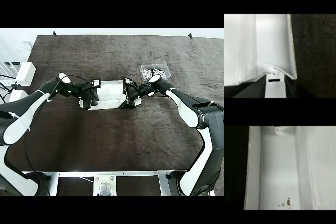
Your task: Fold the box and place the chain.
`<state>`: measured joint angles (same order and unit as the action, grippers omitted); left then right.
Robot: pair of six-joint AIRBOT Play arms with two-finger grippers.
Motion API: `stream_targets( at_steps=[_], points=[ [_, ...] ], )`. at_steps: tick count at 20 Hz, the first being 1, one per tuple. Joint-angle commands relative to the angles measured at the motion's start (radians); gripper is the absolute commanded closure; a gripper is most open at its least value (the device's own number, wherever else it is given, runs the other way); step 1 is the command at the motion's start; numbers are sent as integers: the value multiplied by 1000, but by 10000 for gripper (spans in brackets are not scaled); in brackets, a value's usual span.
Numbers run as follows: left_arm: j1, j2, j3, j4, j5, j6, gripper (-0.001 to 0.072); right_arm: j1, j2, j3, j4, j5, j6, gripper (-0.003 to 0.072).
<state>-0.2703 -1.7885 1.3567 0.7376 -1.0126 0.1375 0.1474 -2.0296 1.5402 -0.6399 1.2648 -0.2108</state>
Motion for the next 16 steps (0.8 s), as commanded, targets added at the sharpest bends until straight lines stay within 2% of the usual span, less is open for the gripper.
stream_targets(
  at_steps=[1,3,7,9,10,16],
  points=[
    [-27,-24,0,-13,29,31,433,1,0,0,1,0,1,97],
    [-34,-32,0,-35,80,42,433,1,0,0,1,0,1,97],
    [-34,-32,0,-96,86,74,428,1,0,0,1,0,2,97],
    [-34,-32,0,-96,86,73,209,1,0,0,1,0,1,97],
    [-34,-32,0,-96,86,73,150,1,0,0,1,0,1,97],
    [-34,-32,0,-95,85,72,152,1,0,0,1,0,1,97]
  ],
)
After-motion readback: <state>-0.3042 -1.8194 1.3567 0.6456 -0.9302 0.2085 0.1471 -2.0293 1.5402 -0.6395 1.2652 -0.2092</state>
